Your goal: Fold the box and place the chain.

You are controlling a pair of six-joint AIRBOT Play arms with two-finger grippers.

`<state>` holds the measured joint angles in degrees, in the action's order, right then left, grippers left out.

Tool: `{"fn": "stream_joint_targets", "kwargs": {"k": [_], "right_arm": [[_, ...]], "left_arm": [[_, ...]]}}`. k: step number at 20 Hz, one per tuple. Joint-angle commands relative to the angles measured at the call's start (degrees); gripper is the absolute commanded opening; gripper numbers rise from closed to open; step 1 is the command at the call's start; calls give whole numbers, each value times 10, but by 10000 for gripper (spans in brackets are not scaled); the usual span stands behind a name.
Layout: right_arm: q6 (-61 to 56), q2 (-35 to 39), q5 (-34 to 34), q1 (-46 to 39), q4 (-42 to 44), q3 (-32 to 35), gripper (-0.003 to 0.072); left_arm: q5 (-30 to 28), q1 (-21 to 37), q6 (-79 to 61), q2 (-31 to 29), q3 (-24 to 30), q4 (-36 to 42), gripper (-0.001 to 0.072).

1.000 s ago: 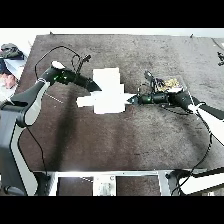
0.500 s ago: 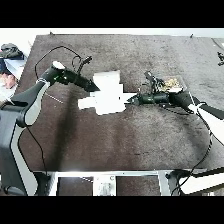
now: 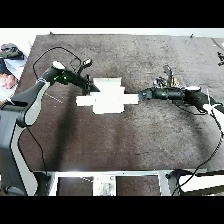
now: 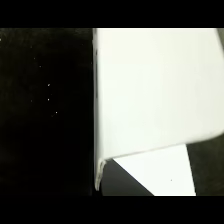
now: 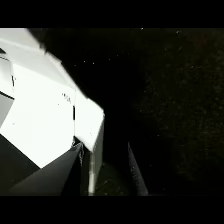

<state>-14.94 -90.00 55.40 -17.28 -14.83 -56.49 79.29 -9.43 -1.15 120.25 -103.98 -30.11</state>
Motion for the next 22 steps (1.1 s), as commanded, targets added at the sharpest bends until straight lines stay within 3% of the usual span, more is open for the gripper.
{"fn": "stream_joint_targets", "kwargs": {"k": [1,5,9,17,18,19,20,22], "right_arm": [[0,4,12,-12,12,-1,335],[0,4,12,-11,12,-1,335],[12,4,21,-11,10,-1,335],[170,4,50,55,-57,-1,338],[212,4,50,68,-76,-1,401],[240,4,45,81,-87,0,557],[255,4,37,94,-91,0,595],[292,4,20,121,-97,0,596]], "left_arm": [[-20,0,-101,0,0,-6,8],[-74,1,-117,0,16,-7,7],[-84,1,-150,0,43,12,7],[-115,1,-153,1,69,16,8],[-114,1,-154,1,69,19,7],[-114,1,-154,1,69,19,9],[-113,1,-154,1,69,19,10],[-112,1,-154,1,69,19,11]]}}
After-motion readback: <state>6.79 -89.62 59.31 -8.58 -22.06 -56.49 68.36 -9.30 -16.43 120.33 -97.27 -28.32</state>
